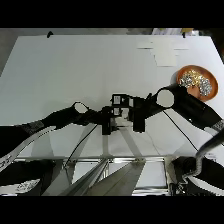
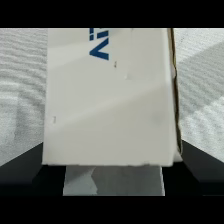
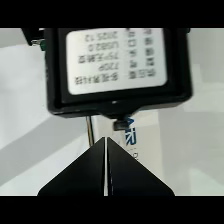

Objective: Fold the box and place the chain.

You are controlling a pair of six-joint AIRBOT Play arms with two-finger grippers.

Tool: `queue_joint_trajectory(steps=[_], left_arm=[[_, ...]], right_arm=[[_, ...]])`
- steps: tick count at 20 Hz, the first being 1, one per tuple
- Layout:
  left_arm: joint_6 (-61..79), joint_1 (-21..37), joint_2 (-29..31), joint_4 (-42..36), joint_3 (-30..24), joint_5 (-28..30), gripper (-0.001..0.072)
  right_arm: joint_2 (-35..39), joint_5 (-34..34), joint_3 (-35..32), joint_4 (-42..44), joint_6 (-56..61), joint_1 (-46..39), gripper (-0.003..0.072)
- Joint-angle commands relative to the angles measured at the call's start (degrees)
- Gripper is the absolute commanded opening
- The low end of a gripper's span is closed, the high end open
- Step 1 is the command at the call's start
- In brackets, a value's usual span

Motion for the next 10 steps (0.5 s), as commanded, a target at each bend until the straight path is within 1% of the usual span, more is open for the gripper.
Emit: queue_joint_trajectory(steps=[1, 5, 7, 10], left_arm=[[0.00, 0.07, 0.02, 0.00, -0.02, 0.02, 0.0101], [0.02, 0.07, 0.02, 0.00, -0.02, 0.02, 0.0101], [0.02, 0.07, 0.02, 0.00, -0.02, 0.02, 0.0101], [0.02, 0.07, 0.02, 0.00, -0.02, 0.02, 0.0101]], right_arm=[[-1.03, -1.25, -0.13, -0.44, 1.62, -0.02, 0.0019], [-2.16, -0.48, -1.51, -0.17, 2.23, 0.00, 0.0019], [-2.19, 0.74, -1.53, -0.20, 2.19, 0.00, 0.0019], [-2.16, 0.85, -1.55, -0.22, 2.19, 0.00, 0.0019]])
